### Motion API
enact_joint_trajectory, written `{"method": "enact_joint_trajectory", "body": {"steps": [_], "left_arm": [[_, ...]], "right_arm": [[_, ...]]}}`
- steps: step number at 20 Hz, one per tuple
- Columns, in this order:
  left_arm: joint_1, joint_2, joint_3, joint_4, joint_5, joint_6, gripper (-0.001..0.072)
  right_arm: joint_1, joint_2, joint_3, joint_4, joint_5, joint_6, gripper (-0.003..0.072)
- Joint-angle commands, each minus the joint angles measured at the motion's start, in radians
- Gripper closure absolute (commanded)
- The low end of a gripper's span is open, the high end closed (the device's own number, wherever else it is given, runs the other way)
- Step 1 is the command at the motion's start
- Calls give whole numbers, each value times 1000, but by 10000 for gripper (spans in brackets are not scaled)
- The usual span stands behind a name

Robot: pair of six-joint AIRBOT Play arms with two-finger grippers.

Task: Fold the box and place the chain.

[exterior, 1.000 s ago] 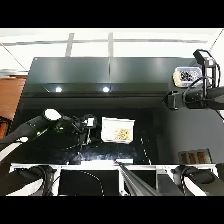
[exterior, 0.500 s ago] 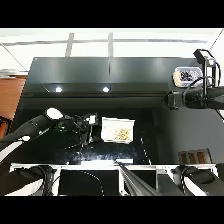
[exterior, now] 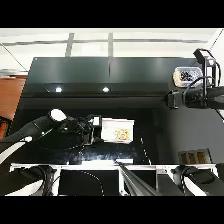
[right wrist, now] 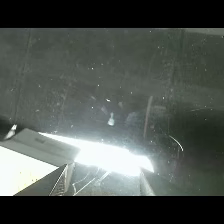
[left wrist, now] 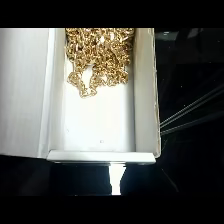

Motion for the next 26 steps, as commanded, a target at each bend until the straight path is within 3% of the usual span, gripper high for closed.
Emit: {"method": "enact_joint_trajectory", "body": {"steps": [1,6,10,15,19,22,26], "left_arm": [[-2,-1,1,4,8,-5,217],[-2,-1,1,4,8,-5,234],[-2,-1,1,4,7,-5,234],[-2,-1,1,4,7,-5,234],[-2,-1,1,4,7,-5,234],[-2,-1,1,4,7,-5,233],[-2,-1,1,4,7,-5,233]], "right_arm": [[0,1,0,0,-21,0,176],[0,-6,-2,-29,-85,0,176],[0,-29,-98,-61,-105,-1,176],[0,-36,-290,-92,-364,3,174],[-50,-129,-243,-248,-383,83,174],[-89,-208,-175,-123,-324,-35,174],[-46,-241,-174,286,-317,-344,172]]}}
